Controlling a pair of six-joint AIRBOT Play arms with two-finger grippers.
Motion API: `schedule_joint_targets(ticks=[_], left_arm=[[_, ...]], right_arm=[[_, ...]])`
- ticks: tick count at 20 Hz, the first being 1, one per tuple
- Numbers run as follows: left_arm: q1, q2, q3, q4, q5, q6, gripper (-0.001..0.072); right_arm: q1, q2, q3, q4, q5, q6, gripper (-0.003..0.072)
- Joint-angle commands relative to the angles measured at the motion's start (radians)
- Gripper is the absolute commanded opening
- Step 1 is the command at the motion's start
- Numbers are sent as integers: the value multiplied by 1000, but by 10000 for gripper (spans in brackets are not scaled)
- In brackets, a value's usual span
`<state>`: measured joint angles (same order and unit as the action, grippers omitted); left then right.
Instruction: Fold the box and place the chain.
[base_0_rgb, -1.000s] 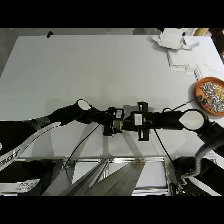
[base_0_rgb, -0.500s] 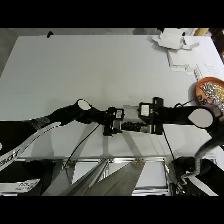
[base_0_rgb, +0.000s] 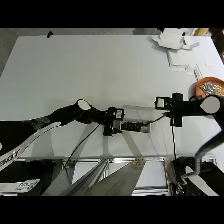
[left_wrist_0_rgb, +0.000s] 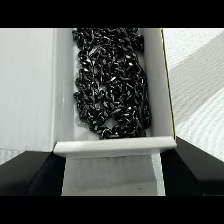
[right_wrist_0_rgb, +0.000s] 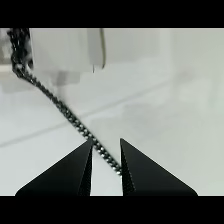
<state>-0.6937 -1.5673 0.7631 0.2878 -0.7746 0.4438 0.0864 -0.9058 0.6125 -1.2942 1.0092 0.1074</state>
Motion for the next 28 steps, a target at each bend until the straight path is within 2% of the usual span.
schedule_joint_targets(ticks=[1, 5, 11, 16, 21, 22, 23, 24, 28], left_arm=[[0, 1, 1, 0, 0, 0, 313], [0, 1, 1, 0, 0, 0, 313], [0, 1, 1, 0, 0, 0, 313], [0, 1, 1, 0, 0, 0, 313], [0, 1, 1, 0, 0, 0, 313], [0, 1, 1, 0, 0, 0, 313], [0, 1, 1, 0, 0, 0, 313], [0, 1, 1, 0, 0, 0, 313], [0, 1, 1, 0, 0, 0, 313]], right_arm=[[-24, -100, 1, -29, 2, -69, 175], [-24, -175, 1, -29, -3, -228, 175], [-24, -223, 1, -26, -78, -248, 175], [-24, -286, 1, -27, -84, -249, 175], [-24, -291, 1, -29, -84, -292, 175], [-24, -291, 1, -30, -77, -292, 145], [-24, -291, 1, -31, -61, -292, 54], [-24, -291, 1, -35, -36, -292, 30], [-23, -251, 1, -58, 81, -288, 17]])
